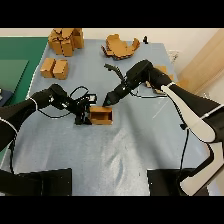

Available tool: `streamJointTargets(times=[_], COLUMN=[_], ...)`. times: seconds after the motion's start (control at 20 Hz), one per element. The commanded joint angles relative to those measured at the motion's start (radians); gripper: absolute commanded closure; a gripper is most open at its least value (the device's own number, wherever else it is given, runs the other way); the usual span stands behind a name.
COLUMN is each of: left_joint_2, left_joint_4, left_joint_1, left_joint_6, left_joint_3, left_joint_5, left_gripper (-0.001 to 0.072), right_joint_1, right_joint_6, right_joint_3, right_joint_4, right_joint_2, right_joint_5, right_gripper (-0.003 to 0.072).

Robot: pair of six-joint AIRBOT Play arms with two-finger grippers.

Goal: Fold the box.

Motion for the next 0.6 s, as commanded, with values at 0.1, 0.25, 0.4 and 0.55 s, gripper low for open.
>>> streamJointTargets(times=[0.1, 0.25, 0.4, 0.55], left_joint_2=[0.0, 0.0, 0.0, 0.0], left_joint_4=[0.003, 0.003, 0.003, 0.003], left_joint_1=[0.001, 0.001, 0.001, 0.001], left_joint_6=[-0.001, -0.001, -0.001, -0.002], left_joint_3=[0.001, 0.001, 0.001, 0.001], left_joint_5=[0.001, 0.005, 0.003, 0.007], left_gripper=[0.0612, 0.0612, 0.0612, 0.0612], right_joint_1=[0.034, 0.071, 0.105, 0.105], right_joint_6=[-0.198, -0.202, -0.129, -0.312], right_joint_3=[-0.058, -0.062, -0.057, -0.108], right_joint_4=[-0.136, -0.202, -0.256, -0.074], right_joint_2=[0.07, 0.07, 0.07, 0.085], right_joint_5=[0.074, 0.076, 0.102, 0.183], right_gripper=[0.0682, 0.0406, 0.0498, 0.0657])
